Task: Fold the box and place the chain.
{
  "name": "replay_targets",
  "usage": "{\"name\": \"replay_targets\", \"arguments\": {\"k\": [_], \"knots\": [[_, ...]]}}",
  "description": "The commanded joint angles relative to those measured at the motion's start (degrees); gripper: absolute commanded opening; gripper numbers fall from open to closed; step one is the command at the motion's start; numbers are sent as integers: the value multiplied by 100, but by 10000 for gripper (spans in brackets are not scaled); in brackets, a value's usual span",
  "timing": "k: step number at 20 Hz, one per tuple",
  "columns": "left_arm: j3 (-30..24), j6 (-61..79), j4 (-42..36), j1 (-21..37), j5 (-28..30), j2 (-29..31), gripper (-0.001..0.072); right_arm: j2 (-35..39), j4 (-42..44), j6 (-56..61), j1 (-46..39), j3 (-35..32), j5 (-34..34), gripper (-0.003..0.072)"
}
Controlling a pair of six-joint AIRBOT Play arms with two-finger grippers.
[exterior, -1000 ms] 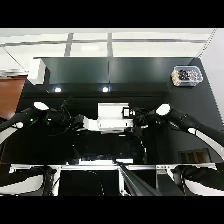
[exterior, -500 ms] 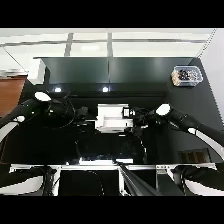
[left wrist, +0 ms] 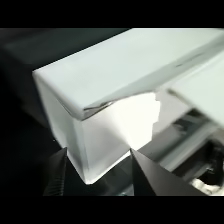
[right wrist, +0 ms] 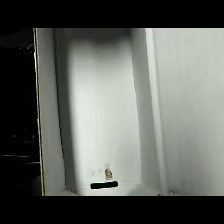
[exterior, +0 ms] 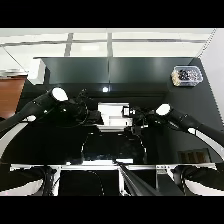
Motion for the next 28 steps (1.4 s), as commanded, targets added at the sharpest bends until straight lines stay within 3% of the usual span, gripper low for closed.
{"name": "replay_targets", "arguments": {"k": [1, 2, 7, 10, 15, 19, 21, 28], "knots": [[155, -1080, 935, -457, 455, 7, 423, -4, 2, 7, 2, 4, -11, 220], [155, -1220, 1008, -538, 592, 4, 394, -4, 2, 7, 2, 4, -11, 220], [173, -1869, 1458, -785, 892, 0, 394, -4, 0, 4, 2, 4, -9, 220], [330, -2579, 2267, -951, 887, -11, 394, -4, 0, 4, 2, 4, -9, 220], [1038, -3576, 3390, -1429, -15, -531, 394, -4, 0, 4, 2, 4, -9, 220], [1235, -4725, 3840, -1829, -63, -693, 393, -4, 0, 4, 2, 4, -9, 220], [1235, -4811, 3856, -1873, -4, -699, 329, -4, 0, 4, 2, 4, -9, 220], [1274, -4811, 3816, -1849, 122, -822, 329, -4, 0, 4, 2, 4, -9, 220]]}}
